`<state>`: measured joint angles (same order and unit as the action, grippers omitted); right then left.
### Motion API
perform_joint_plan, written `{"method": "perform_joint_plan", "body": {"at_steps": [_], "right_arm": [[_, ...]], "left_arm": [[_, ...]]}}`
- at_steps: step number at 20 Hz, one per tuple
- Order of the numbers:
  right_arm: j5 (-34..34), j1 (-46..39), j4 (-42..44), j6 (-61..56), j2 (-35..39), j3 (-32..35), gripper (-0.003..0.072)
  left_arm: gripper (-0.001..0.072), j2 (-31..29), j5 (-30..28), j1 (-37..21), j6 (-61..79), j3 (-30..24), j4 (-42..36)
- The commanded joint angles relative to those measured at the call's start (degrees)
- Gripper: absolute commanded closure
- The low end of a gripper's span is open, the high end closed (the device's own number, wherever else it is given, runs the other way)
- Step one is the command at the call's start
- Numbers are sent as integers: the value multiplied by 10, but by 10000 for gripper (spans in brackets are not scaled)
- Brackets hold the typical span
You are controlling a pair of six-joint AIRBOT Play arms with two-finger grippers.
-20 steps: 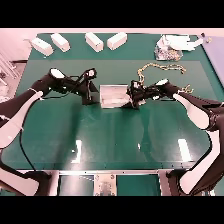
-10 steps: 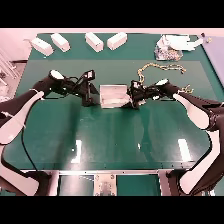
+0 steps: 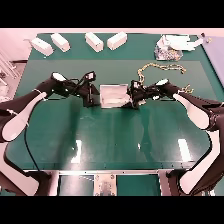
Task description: Fold the box and place the chain.
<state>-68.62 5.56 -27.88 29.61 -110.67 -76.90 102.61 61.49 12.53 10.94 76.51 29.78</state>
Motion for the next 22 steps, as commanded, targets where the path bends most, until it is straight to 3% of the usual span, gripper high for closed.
{"method": "perform_joint_plan", "body": {"at_steps": [1,7,22], "right_arm": [[0,0,0,0,0,0,101],[0,0,0,0,0,0,101],[0,0,0,0,0,0,100]], "left_arm": [[-11,11,-9,13,16,0,-2],[-11,24,-46,22,37,3,1],[-11,59,-44,22,91,4,-59]]}}
